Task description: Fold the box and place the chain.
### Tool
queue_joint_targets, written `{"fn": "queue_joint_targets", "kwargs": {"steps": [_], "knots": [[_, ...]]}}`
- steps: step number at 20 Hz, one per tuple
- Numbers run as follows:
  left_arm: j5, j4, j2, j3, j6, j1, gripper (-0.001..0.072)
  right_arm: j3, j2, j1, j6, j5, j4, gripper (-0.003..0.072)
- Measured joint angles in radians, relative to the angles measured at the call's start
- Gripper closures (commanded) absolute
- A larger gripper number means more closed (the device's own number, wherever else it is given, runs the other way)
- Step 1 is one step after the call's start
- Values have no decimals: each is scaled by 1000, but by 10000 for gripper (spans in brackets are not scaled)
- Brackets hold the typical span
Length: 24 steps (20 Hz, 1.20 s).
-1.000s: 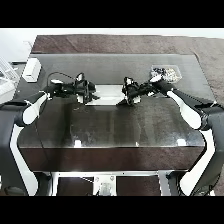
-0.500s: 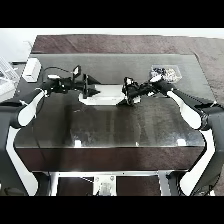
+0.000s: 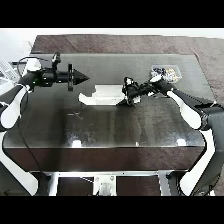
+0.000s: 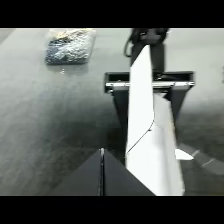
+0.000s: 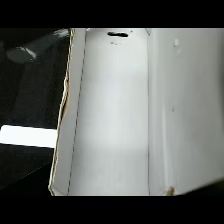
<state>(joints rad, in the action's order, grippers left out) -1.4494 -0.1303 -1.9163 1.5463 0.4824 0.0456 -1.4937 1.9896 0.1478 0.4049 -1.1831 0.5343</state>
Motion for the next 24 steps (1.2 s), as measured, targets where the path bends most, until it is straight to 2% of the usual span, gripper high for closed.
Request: {"fn": "queue_joint_targets", "kwargs": {"steps": [4, 7, 14, 17, 19, 21, 24], "knots": [[-89, 1, 8, -1, -26, -7, 696, 0, 0, 0, 0, 0, 0, 100], [-85, -22, 22, -14, -40, -41, 696, 0, 0, 0, 0, 0, 0, 99], [217, -82, 204, -179, -51, -119, 696, 0, 0, 0, 0, 0, 0, 100], [423, -40, 322, -297, 13, -155, 696, 0, 0, 0, 0, 0, 0, 100], [523, -14, 387, -364, 45, -182, 696, 0, 0, 0, 0, 0, 0, 100], [576, -9, 419, -413, 35, -194, 696, 0, 0, 0, 0, 0, 0, 100], [593, 8, 442, -466, 4, -204, 695, 0, 0, 0, 0, 0, 0, 100]]}}
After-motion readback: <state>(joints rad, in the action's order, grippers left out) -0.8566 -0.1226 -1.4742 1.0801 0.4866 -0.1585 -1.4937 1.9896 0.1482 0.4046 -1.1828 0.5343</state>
